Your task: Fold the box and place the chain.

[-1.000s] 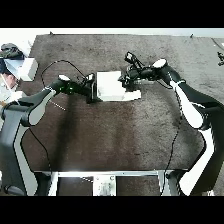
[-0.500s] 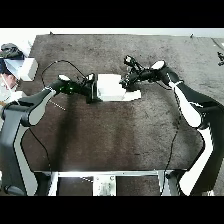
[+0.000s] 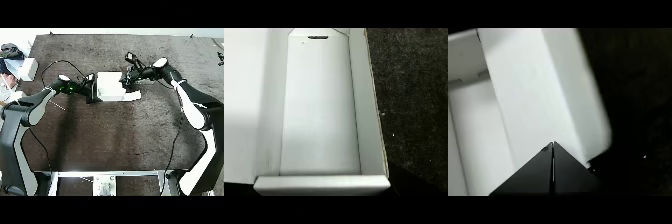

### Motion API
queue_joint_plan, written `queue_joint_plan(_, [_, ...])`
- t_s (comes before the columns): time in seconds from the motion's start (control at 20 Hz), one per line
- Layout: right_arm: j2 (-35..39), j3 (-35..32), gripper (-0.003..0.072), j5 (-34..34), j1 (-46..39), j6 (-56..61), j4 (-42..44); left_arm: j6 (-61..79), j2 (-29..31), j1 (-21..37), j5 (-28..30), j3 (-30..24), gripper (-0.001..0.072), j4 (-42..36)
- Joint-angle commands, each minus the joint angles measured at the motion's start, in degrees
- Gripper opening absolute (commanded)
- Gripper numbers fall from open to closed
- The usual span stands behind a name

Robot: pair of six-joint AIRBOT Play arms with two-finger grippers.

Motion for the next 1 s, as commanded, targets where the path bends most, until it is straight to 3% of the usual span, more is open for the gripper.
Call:
queue_joint_plan(0.0, [4.76, 0.07, -0.0005, 5.68, -1.44, 3.17, -0.83, 0.00, 0.00, -0.04, 0.02, 0.00, 0.0273, 0.00])
queue_joint_plan(0.2, [7.56, -0.02, 0.0003, 13.53, -2.80, 6.12, -11.45, 0.00, 0.00, -0.04, 0.02, 0.00, 0.0273, 0.00])
queue_joint_plan(0.25, [7.50, -0.57, 0.0364, 13.35, -2.73, 6.08, -13.55, 0.00, 0.00, -0.04, 0.00, 0.00, 0.0273, 0.02])
queue_joint_plan(0.3, [7.50, -1.64, 0.0584, 12.26, -2.62, 5.40, -14.67, 0.00, 0.00, -0.04, 0.04, 0.00, 0.0273, 0.02])
queue_joint_plan(0.55, [7.48, -7.82, 0.0592, 10.12, -2.49, -3.56, -16.04, 0.00, 0.00, -0.04, 0.00, 0.00, 0.0272, 0.00])
queue_joint_plan(0.75, [7.45, -12.07, 0.0591, 4.17, -0.92, -10.29, -15.19, 0.00, 0.00, -0.04, 0.02, 0.00, 0.0273, 0.00])
queue_joint_plan(0.95, [6.38, -12.20, 0.0583, -1.92, 1.77, -10.95, -15.23, 0.00, 0.00, -0.04, 0.04, 0.00, 0.0273, 0.00])
